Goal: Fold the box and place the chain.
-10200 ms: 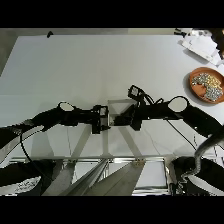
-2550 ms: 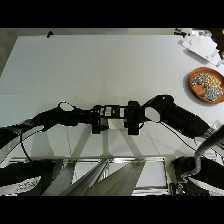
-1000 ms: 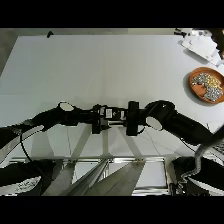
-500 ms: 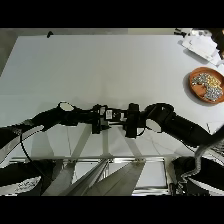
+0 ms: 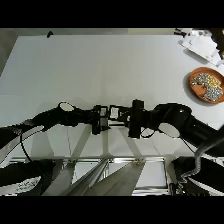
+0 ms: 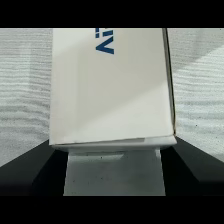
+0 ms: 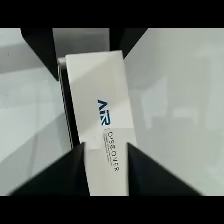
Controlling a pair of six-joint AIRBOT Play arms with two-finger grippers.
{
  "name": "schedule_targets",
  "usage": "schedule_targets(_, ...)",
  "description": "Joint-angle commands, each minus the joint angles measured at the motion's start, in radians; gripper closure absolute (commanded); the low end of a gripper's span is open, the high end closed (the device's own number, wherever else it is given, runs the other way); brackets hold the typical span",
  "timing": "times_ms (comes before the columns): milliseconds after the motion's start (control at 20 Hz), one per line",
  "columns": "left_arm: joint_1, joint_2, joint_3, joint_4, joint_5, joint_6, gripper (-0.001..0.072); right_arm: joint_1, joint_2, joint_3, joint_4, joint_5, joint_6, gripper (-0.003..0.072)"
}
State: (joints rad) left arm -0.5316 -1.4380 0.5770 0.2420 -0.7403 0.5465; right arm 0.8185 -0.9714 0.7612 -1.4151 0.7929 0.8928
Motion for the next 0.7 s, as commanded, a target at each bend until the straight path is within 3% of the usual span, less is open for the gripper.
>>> schedule_targets(0,0.0,0.0,0.0,-0.002,0.003,-0.001,0.0253,-0.051,0.043,-0.016,0.195,-0.046,-0.006,0.0669)
schedule_targets(150,0.0,0.0,0.0,-0.002,0.003,-0.001,0.0253,-0.104,0.044,-0.143,0.54,-0.239,-0.133,0.067)
schedule_targets(250,0.0,0.0,0.0,-0.002,0.003,-0.001,0.0253,-0.11,0.044,-0.242,0.667,-0.37,-0.143,0.0669)
schedule_targets(450,0.0,0.001,0.0,-0.002,0.003,-0.001,0.0253,-0.106,0.043,-0.359,0.743,-0.468,-0.185,0.0671)
schedule_targets(650,0.0,0.0,0.0,-0.002,0.003,-0.001,0.0253,-0.106,0.021,-0.378,0.743,-0.482,-0.192,0.0671)
